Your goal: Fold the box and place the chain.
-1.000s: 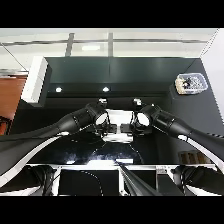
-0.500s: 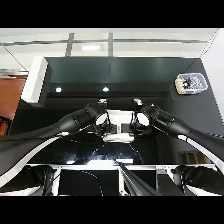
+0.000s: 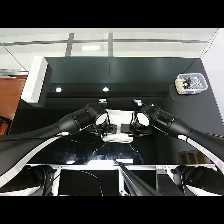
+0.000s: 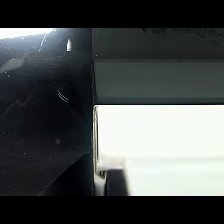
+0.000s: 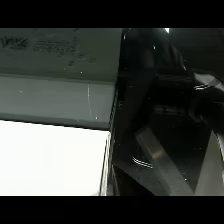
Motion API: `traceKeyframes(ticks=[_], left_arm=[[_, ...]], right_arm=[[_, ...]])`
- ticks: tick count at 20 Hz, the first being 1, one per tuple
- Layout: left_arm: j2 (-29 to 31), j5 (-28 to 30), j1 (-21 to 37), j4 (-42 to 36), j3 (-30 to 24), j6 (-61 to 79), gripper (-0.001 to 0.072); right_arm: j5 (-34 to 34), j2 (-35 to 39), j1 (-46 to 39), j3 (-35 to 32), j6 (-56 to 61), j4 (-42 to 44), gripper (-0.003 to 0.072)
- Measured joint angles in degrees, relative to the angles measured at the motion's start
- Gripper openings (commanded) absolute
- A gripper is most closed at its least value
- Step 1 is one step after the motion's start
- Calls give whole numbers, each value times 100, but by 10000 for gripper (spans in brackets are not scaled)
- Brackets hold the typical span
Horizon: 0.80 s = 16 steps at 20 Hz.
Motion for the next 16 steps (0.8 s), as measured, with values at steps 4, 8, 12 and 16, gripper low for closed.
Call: traceKeyframes(ticks=[4, 8, 12, 16], left_arm=[[0, -22, 0, 0, 0, 0, 24], [0, -11, 0, -2, 0, -4, 24], [2, 13, 0, -28, 2, -33, 24], [2, 11, 0, -24, 0, -20, 24]], right_arm=[[-13, 0, -7, 0, 44, 4, 365], [-15, 0, -11, 2, 66, 11, 345], [-20, -2, -11, 7, 105, 15, 8], [-17, -2, -11, 7, 109, 17, 11]])
